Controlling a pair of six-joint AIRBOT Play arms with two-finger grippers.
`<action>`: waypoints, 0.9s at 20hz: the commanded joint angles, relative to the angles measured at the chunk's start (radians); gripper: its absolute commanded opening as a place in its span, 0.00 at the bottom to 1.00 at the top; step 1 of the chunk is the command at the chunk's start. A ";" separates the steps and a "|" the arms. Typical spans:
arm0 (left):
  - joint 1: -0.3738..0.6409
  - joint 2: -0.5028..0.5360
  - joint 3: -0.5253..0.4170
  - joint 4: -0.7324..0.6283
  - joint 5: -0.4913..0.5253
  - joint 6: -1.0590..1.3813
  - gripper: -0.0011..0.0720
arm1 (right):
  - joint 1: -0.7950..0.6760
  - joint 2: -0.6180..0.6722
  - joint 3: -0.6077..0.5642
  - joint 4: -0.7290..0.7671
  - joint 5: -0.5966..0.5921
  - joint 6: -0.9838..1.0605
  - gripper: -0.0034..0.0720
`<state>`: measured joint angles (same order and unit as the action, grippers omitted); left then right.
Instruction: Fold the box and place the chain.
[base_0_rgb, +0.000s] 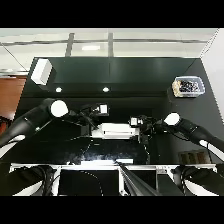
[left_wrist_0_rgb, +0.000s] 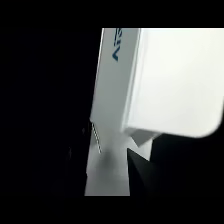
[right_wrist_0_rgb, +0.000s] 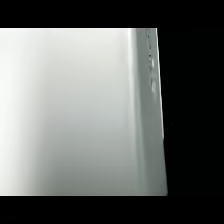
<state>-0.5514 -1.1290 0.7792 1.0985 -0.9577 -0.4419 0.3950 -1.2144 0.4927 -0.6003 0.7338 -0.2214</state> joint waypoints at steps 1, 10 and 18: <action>0.000 0.089 0.002 0.126 -0.221 -0.359 0.24 | 0.000 -0.001 -0.001 -0.003 0.002 0.000 0.61; -0.008 0.035 -0.144 -0.690 0.211 -0.170 0.05 | 0.000 -0.001 -0.001 -0.003 0.003 0.000 0.61; -0.015 -0.158 -0.111 -0.588 0.422 -0.168 0.05 | 0.000 -0.001 -0.001 -0.003 0.003 0.000 0.61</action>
